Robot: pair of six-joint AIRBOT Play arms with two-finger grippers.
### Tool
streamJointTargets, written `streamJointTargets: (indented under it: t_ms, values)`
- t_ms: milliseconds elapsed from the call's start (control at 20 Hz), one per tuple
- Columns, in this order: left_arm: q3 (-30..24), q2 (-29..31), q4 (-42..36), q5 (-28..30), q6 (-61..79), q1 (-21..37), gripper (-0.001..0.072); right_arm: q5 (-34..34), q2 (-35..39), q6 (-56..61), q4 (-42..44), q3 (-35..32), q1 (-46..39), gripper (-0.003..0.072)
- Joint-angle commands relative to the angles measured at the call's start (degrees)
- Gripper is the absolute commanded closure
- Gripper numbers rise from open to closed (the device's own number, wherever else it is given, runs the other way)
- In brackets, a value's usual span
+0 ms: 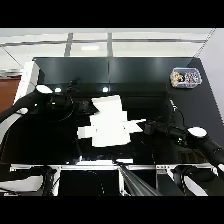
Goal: Fold the box and place the chain.
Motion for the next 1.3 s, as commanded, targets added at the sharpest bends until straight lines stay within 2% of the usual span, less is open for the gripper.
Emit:
streamJointTargets:
  t_ms: [0, 100, 150, 350, 500, 550, 600, 650, 750, 850, 1100, 1200, 1250]
  values:
    - [3.2, -6.0, -1.4, -8.7, 3.8, -0.9, 0.0007, 0.4, 0.0, 0.0, 0.4, -0.1, 0.4, 0.0672]
    - [5.3, -9.1, -1.4, -15.2, 7.0, -1.7, 0.0035, 0.4, 0.0, 0.0, 0.3, -0.1, 0.4, 0.0672]
    - [6.0, -10.1, -1.2, -16.7, 8.3, -2.2, 0.0052, 0.5, 0.0, 0.0, 0.3, -0.1, 0.4, 0.0671]
    - [7.8, -10.5, 0.1, -16.8, 15.3, -3.0, 0.0193, 0.5, 0.0, 0.0, 0.3, -0.1, 0.4, 0.0672]
    - [9.7, -11.0, 1.3, -17.4, 17.6, -3.7, 0.023, 0.5, 0.0, 0.1, 0.3, -0.1, 0.4, 0.0672]
    - [10.5, -11.5, 2.8, -18.6, 17.6, -4.1, 0.0284, 0.5, 0.0, 0.1, 0.3, -0.1, 0.4, 0.0672]
    - [11.5, -12.1, 5.2, -20.5, 17.6, -4.6, 0.0386, 0.5, 0.0, 0.1, 0.3, -0.1, 0.4, 0.0672]
    - [12.5, -12.8, 7.6, -22.0, 17.5, -5.2, 0.0439, 0.5, 0.0, 0.1, 0.3, -0.1, 0.4, 0.0672]
    - [13.1, -13.4, 10.7, -22.7, 17.3, -6.5, 0.0496, 0.5, 0.0, 0.1, 0.3, -0.1, 0.4, 0.0671]
    - [13.1, -13.4, 11.1, -21.7, 17.4, -6.9, 0.0584, 0.5, 0.0, 0.1, 0.3, -0.1, 0.4, 0.0672]
    - [13.1, -13.4, 11.1, -21.6, 16.8, -6.7, 0.0583, 0.7, 0.0, 0.1, -0.3, -0.1, 0.4, 0.0672]
    - [13.1, -13.4, 11.0, -21.6, 16.2, -6.1, 0.053, 0.7, 0.0, 0.1, -0.3, -0.1, 0.4, 0.0672]
    - [13.1, -13.4, 10.8, -21.6, 16.0, -5.6, 0.0529, 0.8, 0.0, 0.1, -0.3, -0.1, 0.4, 0.0671]
